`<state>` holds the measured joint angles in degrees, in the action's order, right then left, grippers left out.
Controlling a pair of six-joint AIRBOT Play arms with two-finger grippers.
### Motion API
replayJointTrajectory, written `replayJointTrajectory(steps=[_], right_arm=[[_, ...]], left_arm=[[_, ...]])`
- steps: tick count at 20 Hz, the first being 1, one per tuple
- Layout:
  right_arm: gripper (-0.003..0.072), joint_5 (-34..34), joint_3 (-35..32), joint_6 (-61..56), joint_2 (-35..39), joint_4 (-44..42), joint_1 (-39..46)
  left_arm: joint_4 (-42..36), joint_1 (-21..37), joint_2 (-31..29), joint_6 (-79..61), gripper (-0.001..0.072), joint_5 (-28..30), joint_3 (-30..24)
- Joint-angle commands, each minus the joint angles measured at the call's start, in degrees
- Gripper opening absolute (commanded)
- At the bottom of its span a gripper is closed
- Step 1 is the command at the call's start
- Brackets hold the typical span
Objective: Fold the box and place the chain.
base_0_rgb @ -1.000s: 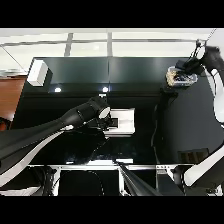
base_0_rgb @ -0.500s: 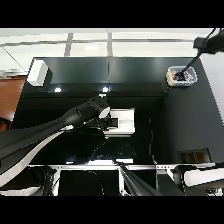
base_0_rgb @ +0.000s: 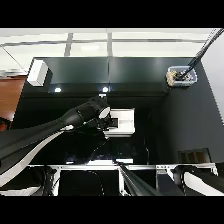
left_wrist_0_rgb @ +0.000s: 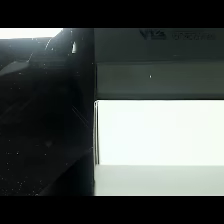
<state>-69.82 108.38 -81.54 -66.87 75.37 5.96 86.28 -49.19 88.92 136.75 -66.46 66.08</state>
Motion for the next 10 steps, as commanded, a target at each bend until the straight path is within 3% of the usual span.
replayJointTrajectory(steps=[1,5,10], right_arm=[[0.0008,-7.4,-1.1,3.4,8.5,-3.7,-3.2],[0.0011,-16.9,-7.0,3.6,14.1,-6.1,-8.0],[0.0013,-22.6,-26.2,7.1,16.2,-28.1,-11.3]], left_arm=[[0.0,0.0,0.0,0.0,0.0031,0.0,0.0],[0.0,0.0,0.0,0.0,0.0031,-0.1,0.0],[0.0,0.0,0.0,0.0,0.0031,0.0,0.0]])
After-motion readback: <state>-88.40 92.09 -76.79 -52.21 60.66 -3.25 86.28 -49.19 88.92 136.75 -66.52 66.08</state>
